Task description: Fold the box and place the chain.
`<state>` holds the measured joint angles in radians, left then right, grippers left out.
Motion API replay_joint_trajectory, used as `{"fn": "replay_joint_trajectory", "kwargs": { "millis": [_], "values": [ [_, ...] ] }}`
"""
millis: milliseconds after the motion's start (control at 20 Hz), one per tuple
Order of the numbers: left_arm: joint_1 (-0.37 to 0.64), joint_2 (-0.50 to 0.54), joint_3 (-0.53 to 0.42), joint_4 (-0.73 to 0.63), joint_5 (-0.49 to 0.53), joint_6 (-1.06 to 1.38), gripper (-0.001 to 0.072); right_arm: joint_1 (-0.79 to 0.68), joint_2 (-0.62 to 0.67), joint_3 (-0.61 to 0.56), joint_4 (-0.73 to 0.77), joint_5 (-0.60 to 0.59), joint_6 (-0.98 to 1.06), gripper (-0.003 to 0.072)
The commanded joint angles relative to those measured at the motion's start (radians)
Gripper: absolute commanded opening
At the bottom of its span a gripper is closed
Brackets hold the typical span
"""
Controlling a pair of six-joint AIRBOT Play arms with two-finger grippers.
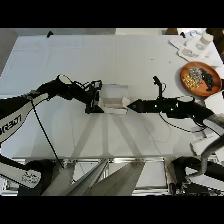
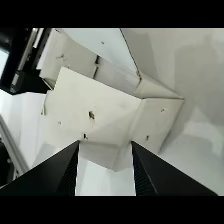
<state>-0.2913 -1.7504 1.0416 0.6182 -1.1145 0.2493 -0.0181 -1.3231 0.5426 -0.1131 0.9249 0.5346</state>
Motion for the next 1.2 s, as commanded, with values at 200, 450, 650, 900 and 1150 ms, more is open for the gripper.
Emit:
{"fn": "replay_joint_trajectory", "kwargs": {
  "millis": [200,450,650,900,1150],
  "values": [
    [0.001,0.0,0.0,0.0,0.0,0.0,0.0336,0.018,0.0,0.0,0.087,-0.016,0.017,0.0419],
    [0.001,0.0,0.0,0.0,0.0,0.0,0.0336,0.105,0.0,0.002,0.086,-0.161,0.026,0.0445],
    [0.001,0.0,0.0,0.0,0.0,0.0,0.0336,0.164,0.0,0.039,0.033,-0.265,0.072,0.0445],
    [0.001,0.0,0.0,0.0,0.0,0.0,0.0336,0.213,0.0,0.083,0.007,-0.339,0.098,0.0445],
    [0.001,0.0,0.0,0.0,0.0,0.0,0.0336,0.236,0.0,0.083,-0.194,-0.369,0.248,0.0445]
  ]
}}
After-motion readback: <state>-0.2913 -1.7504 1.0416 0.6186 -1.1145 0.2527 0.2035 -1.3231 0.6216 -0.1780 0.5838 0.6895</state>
